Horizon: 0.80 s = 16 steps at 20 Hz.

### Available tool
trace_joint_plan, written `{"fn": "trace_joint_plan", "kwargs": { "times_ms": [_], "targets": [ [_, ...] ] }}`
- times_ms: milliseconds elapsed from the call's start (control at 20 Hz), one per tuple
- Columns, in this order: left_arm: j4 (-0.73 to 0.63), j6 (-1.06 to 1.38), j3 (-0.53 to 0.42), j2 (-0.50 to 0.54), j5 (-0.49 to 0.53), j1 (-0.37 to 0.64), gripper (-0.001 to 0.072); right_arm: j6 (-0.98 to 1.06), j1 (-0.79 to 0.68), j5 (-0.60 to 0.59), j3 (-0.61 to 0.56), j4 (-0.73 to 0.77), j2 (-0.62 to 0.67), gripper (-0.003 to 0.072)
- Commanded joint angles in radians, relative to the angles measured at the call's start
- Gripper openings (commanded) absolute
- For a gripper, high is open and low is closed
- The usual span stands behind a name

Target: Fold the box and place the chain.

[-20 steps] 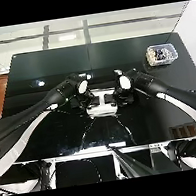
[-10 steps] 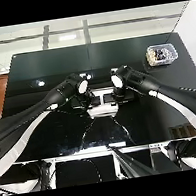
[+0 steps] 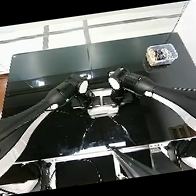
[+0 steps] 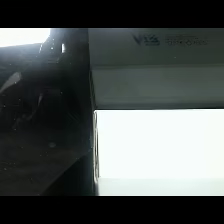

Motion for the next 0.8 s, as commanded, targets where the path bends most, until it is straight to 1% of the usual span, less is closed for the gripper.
{"fn": "trace_joint_plan", "kwargs": {
  "times_ms": [0, 100, 150, 200, 250, 350, 400, 450, 600, 650, 700, 750],
  "targets": [
    [0.002, 0.004, 0.000, -0.001, 0.000, 0.000, 0.0024, -0.004, 0.000, -0.013, 0.001, 0.015, -0.003, 0.0012],
    [0.002, 0.004, 0.000, -0.001, 0.000, 0.000, 0.0024, -0.004, -0.003, -0.011, 0.001, 0.016, -0.003, 0.0016],
    [0.002, 0.004, 0.000, -0.001, 0.000, 0.000, 0.0024, -0.004, -0.005, -0.012, 0.001, 0.016, -0.003, 0.0144],
    [0.002, 0.004, 0.000, -0.001, 0.000, 0.000, 0.0024, -0.004, -0.006, -0.012, 0.001, 0.022, -0.003, 0.0296],
    [0.002, 0.004, 0.000, -0.001, 0.000, 0.000, 0.0024, -0.004, -0.008, -0.011, 0.001, 0.024, -0.003, 0.0297],
    [0.002, 0.004, 0.000, -0.001, 0.000, 0.000, 0.0024, -0.004, -0.010, -0.012, 0.000, 0.033, -0.003, 0.0291],
    [0.002, 0.004, 0.000, -0.001, 0.000, 0.000, 0.0024, -0.004, -0.010, -0.014, 0.000, 0.036, -0.003, 0.0274],
    [0.002, 0.004, 0.000, -0.001, 0.000, 0.000, 0.0024, -0.004, -0.010, -0.019, 0.000, 0.035, -0.003, 0.0176],
    [0.002, 0.004, 0.000, -0.001, 0.000, 0.000, 0.0024, -0.004, -0.011, -0.025, 0.000, 0.029, -0.003, 0.0177],
    [0.002, 0.004, 0.000, -0.001, 0.000, 0.000, 0.0024, -0.004, -0.011, -0.029, 0.000, 0.027, -0.003, 0.0163],
    [0.002, 0.004, 0.000, -0.001, 0.000, 0.000, 0.0025, -0.004, -0.011, -0.029, 0.000, 0.024, -0.003, 0.0014],
    [0.002, 0.004, 0.000, -0.001, 0.000, 0.000, 0.0024, -0.005, -0.011, -0.030, 0.000, 0.023, -0.003, 0.0012]
  ]
}}
